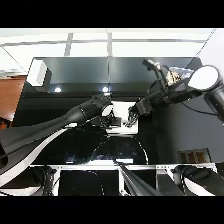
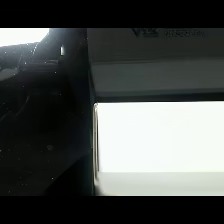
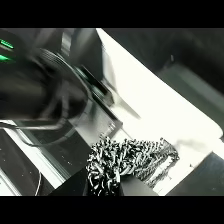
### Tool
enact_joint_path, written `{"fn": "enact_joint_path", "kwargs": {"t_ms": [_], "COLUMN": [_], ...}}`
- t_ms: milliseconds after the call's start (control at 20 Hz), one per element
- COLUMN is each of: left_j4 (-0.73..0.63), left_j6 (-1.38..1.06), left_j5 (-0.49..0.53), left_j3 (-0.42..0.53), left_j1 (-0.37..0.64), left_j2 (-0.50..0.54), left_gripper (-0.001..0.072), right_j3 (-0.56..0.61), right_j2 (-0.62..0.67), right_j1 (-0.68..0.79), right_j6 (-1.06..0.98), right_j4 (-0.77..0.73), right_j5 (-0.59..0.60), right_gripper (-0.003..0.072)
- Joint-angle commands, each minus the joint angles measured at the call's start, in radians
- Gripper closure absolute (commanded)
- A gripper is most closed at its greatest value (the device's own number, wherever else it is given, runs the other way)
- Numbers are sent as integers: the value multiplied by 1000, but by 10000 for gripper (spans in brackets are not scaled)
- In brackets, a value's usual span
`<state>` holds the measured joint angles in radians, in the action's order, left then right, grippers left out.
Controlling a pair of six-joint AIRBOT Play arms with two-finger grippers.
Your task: Fold the box and place the chain.
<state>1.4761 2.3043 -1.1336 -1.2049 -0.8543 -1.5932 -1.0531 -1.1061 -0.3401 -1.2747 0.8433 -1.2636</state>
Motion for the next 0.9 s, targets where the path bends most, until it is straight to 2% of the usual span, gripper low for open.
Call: {"fn": "enact_joint_path", "kwargs": {"t_ms": [0,200,250,300,350,450,600,750,850], "left_j4": [0,1,1,1,1,1,1,0,2], "left_j6": [0,0,0,0,0,0,0,0,0], "left_j5": [0,0,1,1,1,2,2,11,12], "left_j3": [0,0,0,0,0,0,0,0,0], "left_j1": [0,0,0,0,0,0,0,0,0], "left_j2": [0,0,0,0,0,0,0,0,0], "left_gripper": [681,681,681,681,681,681,681,681,681], "right_j3": [97,133,135,134,134,134,134,134,134], "right_j2": [0,0,0,0,0,0,6,24,25], "right_j1": [-16,-73,-78,-79,-73,-48,35,116,154], "right_j6": [-24,-35,-51,-63,-63,-63,-60,-72,-80], "right_j4": [-6,-8,-5,4,18,61,112,282,325], "right_j5": [56,137,158,176,177,150,43,-20,-27], "right_gripper": [673,671,648,479,370,374,375,375,375]}}
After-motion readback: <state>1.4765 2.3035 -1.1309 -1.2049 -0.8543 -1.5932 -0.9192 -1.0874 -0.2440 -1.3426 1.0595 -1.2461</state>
